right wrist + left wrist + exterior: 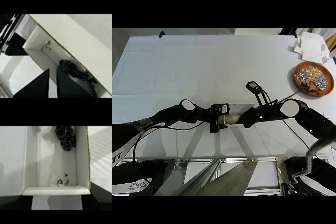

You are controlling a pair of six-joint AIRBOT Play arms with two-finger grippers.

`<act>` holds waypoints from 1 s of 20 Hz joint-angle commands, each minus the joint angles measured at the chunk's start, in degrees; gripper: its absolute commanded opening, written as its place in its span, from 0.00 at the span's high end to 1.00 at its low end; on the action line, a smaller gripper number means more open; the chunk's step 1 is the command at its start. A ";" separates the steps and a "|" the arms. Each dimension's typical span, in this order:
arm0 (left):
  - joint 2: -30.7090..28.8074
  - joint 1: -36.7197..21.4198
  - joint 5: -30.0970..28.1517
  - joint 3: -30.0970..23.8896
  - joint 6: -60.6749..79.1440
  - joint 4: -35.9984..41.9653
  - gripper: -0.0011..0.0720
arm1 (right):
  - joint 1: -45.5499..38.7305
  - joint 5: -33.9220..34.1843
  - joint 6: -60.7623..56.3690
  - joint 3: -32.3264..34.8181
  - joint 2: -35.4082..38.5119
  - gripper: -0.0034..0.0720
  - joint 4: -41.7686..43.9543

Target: Fold the box and place the chain.

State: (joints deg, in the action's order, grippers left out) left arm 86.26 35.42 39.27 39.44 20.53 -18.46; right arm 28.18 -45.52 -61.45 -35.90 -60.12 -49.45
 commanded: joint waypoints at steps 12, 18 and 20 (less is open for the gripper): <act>-0.02 0.02 0.00 0.00 0.04 0.00 0.53 | -3.34 -5.14 -5.22 -0.02 11.15 0.81 -13.86; -0.02 0.02 -0.02 0.00 0.02 0.00 0.53 | -26.47 -8.76 -12.28 0.00 13.31 0.80 -19.47; -0.02 0.02 0.02 0.00 0.04 0.00 0.53 | -31.04 -5.77 -12.31 0.00 11.98 0.71 -19.50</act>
